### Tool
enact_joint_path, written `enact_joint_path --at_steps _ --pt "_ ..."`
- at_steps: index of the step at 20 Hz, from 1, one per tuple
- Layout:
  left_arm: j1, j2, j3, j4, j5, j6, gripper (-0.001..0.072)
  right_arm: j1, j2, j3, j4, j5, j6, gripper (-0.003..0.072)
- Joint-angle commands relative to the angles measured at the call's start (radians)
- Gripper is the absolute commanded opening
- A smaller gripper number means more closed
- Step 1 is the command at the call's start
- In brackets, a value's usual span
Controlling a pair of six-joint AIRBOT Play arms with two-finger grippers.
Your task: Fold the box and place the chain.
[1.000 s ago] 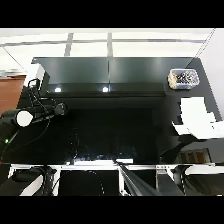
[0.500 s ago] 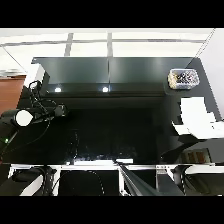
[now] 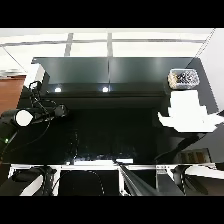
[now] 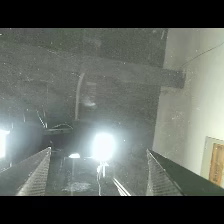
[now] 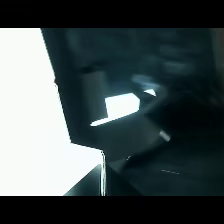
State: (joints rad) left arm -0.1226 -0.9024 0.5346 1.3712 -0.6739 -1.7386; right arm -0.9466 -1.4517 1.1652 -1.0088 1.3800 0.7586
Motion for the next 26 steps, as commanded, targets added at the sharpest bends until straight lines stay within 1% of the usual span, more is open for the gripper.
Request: enact_joint_path --at_steps 1,3,5,7,8,10,12,14,15,16,18,21,24,26 --pt "0.001 -0.001 0.000 -0.002 0.012 0.002 0.0701 0.024 0.192 -0.244 0.328 -0.037 -0.035 0.0010" --pt "0.001 -0.002 0.000 -0.051 0.011 0.003 0.0701 0.097 0.298 -0.396 0.394 -0.074 -0.061 0.0010" --pt "-0.003 -0.002 0.000 -0.104 0.013 0.008 0.0701 0.215 0.396 -0.533 0.479 -0.159 -0.095 0.0010" --pt "-0.033 -0.003 0.000 -0.144 0.026 0.036 0.0701 0.380 0.491 -0.671 0.643 -0.309 -0.143 0.0010" --pt "-0.054 -0.005 0.000 -0.190 0.042 0.093 0.0701 0.473 0.524 -0.724 0.703 -0.381 -0.163 0.0010" --pt "-0.083 -0.021 0.006 -0.345 0.077 0.204 0.0700 0.679 0.548 -0.789 0.728 -0.520 -0.168 0.0010" --pt "-0.084 -0.085 0.046 -0.562 0.046 0.356 0.0701 0.879 0.548 -0.821 0.728 -0.666 -0.167 0.0010" --pt "-0.079 -0.195 0.119 -0.779 -0.066 0.580 0.0700 1.038 0.548 -0.831 0.728 -0.775 -0.163 0.0010" --pt "-0.070 -0.261 0.164 -0.865 -0.149 0.690 0.0701 1.098 0.548 -0.831 0.729 -0.820 -0.158 0.0011" --pt "-0.060 -0.323 0.202 -0.911 -0.215 0.761 0.0700 1.139 0.548 -0.831 0.729 -0.856 -0.145 0.0011" --pt "-0.056 -0.447 0.260 -0.940 -0.308 0.838 0.0700 1.183 0.548 -0.831 0.730 -0.888 -0.130 0.0010" --pt "-0.063 -0.607 0.316 -1.037 -0.495 1.054 0.0700 1.194 0.548 -0.831 0.730 -0.887 -0.129 0.0011" --pt "-0.077 -0.714 0.364 -1.039 -0.642 1.168 0.0693 1.194 0.548 -0.831 0.730 -0.887 -0.129 0.0011" --pt "-0.090 -0.768 0.396 -1.025 -0.710 1.197 0.0640 1.194 0.548 -0.831 0.729 -0.887 -0.127 0.0011"
